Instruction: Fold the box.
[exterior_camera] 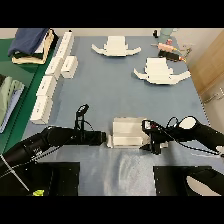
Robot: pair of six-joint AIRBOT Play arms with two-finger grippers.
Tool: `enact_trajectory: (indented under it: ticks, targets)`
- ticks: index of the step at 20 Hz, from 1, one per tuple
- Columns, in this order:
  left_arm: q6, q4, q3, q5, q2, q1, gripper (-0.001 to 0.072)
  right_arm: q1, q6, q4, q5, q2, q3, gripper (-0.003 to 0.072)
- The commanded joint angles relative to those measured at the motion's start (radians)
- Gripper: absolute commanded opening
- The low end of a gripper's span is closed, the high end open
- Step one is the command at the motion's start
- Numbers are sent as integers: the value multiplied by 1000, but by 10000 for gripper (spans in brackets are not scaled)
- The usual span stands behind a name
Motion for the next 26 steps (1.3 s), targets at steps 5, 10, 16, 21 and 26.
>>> enact_trajectory:
  ticks: [5,10,16,21,26]
  targets:
    - [17,-20,19,-6,1,-2,464,0,0,0,0,-1,1,518]
    - [15,-56,18,47,-28,-2,465,0,0,0,0,-1,1,518]
    - [3,-53,53,11,-96,-11,463,0,0,0,0,-1,1,518]
    - [-183,48,139,26,-165,-106,463,0,0,0,0,-1,1,518]
    - [-373,166,184,16,-243,-166,462,0,0,0,1,-1,1,518]
